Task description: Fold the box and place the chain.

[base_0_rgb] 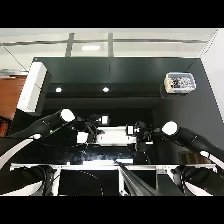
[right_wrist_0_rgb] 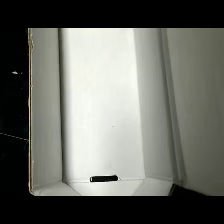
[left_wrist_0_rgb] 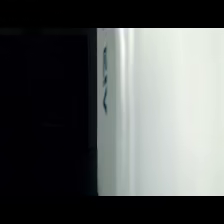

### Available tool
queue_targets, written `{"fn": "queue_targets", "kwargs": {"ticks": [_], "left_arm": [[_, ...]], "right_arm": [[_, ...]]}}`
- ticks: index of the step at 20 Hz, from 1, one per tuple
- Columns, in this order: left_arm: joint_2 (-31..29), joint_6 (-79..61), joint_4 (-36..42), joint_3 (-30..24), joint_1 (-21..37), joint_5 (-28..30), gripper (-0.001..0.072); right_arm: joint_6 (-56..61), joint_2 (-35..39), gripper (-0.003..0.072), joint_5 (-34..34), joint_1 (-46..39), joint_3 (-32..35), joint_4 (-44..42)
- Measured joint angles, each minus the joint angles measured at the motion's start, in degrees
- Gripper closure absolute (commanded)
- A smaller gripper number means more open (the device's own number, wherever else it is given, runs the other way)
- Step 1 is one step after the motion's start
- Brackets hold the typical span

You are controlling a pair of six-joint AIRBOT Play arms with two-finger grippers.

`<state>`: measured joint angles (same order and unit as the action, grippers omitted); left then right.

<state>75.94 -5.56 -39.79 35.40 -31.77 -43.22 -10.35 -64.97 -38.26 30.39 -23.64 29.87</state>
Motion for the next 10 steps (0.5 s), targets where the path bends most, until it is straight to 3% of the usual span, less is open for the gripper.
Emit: {"fn": "queue_targets", "kwargs": {"ticks": [8,10], "left_arm": [[0.0,0.0,0.0,0.0,0.0,-0.3,0.0687],[0.0,0.0,0.0,0.0,0.0,-0.2,0.0687]], "right_arm": [[1.2,0.0,0.0053,0.4,0.4,0.0,1.5],[1.2,0.0,0.0255,0.6,0.4,0.0,1.6]]}}
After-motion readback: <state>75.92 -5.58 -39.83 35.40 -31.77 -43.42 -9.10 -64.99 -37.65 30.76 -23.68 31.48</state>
